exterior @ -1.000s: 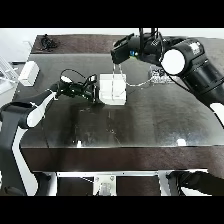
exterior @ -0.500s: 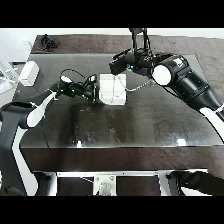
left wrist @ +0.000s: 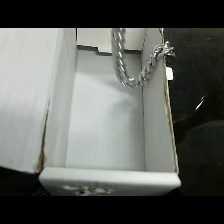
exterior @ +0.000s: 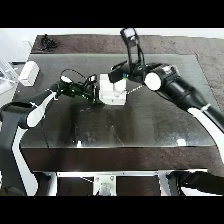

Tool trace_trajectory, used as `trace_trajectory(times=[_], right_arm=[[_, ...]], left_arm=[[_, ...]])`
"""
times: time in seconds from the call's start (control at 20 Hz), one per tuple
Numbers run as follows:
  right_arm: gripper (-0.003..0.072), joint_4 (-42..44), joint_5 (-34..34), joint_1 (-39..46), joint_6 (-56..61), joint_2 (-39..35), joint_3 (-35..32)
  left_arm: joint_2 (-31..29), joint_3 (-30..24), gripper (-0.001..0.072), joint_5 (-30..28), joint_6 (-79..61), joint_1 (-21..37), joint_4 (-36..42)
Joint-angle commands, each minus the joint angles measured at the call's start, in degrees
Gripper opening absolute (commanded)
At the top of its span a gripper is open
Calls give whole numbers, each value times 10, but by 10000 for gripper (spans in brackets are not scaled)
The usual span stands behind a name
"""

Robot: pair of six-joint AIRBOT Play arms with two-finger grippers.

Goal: Fold the box and place the chain.

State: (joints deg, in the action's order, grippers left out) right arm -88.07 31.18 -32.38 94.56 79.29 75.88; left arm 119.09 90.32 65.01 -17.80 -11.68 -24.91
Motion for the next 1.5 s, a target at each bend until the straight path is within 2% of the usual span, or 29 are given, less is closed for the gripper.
trace_trajectory(times=[0.0, 0.2, 0.35, 0.4, 0.5, 0.7, 0.85, 1.0, 1.05, 1.1, 1.15, 1.3, 1.45], right_arm=[[8, 26, 5, 0, 10, 56, -14], [8, 47, 27, -3, 8, 124, -14], [12, 44, 36, 0, 8, 140, -14], [85, 43, 32, 4, 8, 139, -14], [293, 43, 32, 17, 8, 135, -13], [306, 35, 41, 36, 8, 75, -14], [306, -23, 62, 56, 8, 14, -20], [308, -26, 63, 121, 25, 8, -57], [313, -26, 55, 151, 40, 15, -71], [393, -24, 41, 185, 70, 25, -84], [506, -23, 23, 215, 98, 37, -90], [528, 19, -45, 281, 113, 77, -91], [526, 52, -113, 300, 113, 112, -90]], left_arm=[[0, 0, 371, 0, 0, 0, 0], [0, 0, 371, 0, 0, 0, 0], [0, 0, 371, 0, 0, 0, 0], [0, 0, 371, 0, 0, 0, 0], [0, 0, 371, 0, 0, 0, 0], [0, 0, 371, 0, 0, 0, 0], [0, 0, 371, 0, 0, 0, 0], [0, 0, 371, 0, 0, 0, 0], [0, 0, 371, 0, 0, 0, 0], [0, 0, 371, 0, 0, 0, 0], [0, 0, 371, 0, 0, 0, 0], [0, 0, 371, 0, 0, 0, 0], [0, 0, 371, 0, 0, 0, 0]])
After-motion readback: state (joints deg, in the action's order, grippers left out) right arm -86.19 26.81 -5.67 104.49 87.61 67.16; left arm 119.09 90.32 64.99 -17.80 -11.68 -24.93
